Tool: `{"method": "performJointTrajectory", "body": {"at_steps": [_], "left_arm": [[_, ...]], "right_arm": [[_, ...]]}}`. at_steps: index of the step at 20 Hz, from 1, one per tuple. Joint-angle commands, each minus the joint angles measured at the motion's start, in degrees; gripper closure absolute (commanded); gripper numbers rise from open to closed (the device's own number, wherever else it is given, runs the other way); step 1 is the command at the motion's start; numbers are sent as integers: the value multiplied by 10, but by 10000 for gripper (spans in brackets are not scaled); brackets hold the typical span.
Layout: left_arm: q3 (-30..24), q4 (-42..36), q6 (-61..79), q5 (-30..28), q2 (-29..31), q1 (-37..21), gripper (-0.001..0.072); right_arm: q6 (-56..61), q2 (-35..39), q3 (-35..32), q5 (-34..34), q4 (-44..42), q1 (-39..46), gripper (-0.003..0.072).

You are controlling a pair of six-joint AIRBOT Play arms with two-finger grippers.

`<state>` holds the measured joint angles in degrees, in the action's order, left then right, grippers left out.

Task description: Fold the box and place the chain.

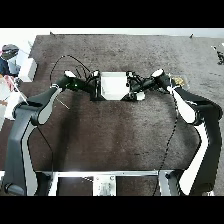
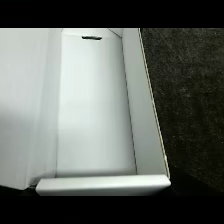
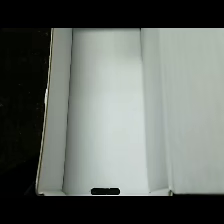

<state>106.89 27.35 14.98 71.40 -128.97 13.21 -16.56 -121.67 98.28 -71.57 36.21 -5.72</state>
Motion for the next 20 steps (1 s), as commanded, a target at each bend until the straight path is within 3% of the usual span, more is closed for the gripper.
{"method": "performJointTrajectory", "body": {"at_steps": [1,9,10,11,20], "left_arm": [[0,0,0,0,0,0,242],[0,0,0,0,0,0,242],[0,0,0,0,0,0,242],[0,0,0,0,0,0,242],[0,0,0,0,0,0,242]], "right_arm": [[0,0,0,0,0,0,279],[0,1,0,0,-4,0,272],[1,2,0,0,-4,2,44],[3,3,0,0,-5,5,-29],[3,25,0,-14,1,39,-30]]}}
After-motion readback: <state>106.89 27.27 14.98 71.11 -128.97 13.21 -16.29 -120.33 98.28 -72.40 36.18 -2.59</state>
